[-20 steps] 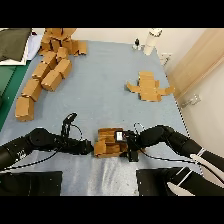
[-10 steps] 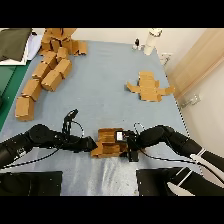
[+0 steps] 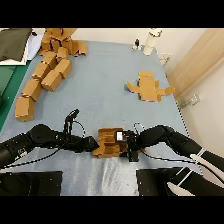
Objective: Fold the box.
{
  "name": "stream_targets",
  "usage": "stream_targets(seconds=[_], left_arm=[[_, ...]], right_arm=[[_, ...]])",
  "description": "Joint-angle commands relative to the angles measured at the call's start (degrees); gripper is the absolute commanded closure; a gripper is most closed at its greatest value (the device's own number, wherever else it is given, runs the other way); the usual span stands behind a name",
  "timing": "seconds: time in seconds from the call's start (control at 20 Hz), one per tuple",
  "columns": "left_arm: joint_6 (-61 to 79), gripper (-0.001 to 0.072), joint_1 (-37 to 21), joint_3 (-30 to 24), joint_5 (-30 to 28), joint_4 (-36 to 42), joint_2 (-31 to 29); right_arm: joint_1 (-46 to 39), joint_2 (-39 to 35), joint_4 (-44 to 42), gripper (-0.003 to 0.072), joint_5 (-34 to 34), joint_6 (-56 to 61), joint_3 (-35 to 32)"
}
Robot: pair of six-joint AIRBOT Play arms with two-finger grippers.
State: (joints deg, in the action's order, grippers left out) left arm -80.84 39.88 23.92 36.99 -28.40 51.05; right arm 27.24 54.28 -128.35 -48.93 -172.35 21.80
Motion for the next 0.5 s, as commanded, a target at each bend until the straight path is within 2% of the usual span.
stream_targets(seconds=[0.0,0.15,0.3,0.45], left_arm=[[0.0,0.029,0.2,0.0,-1.5,0.6,0.2],[-1.9,0.029,0.7,0.1,0.5,0.6,1.6],[-4.5,0.029,4.8,2.0,-0.1,-1.0,4.2],[-18.2,0.0289,9.4,5.4,-2.4,-13.9,6.1]], right_arm=[[0.0,0.0,0.0,0.0223,0.0,0.0,0.0],[0.0,0.0,0.0,0.0223,0.0,0.0,0.0],[0.0,0.0,0.0,0.0223,0.0,0.0,0.0],[0.0,0.0,0.0,0.0223,0.0,0.0,0.0]])
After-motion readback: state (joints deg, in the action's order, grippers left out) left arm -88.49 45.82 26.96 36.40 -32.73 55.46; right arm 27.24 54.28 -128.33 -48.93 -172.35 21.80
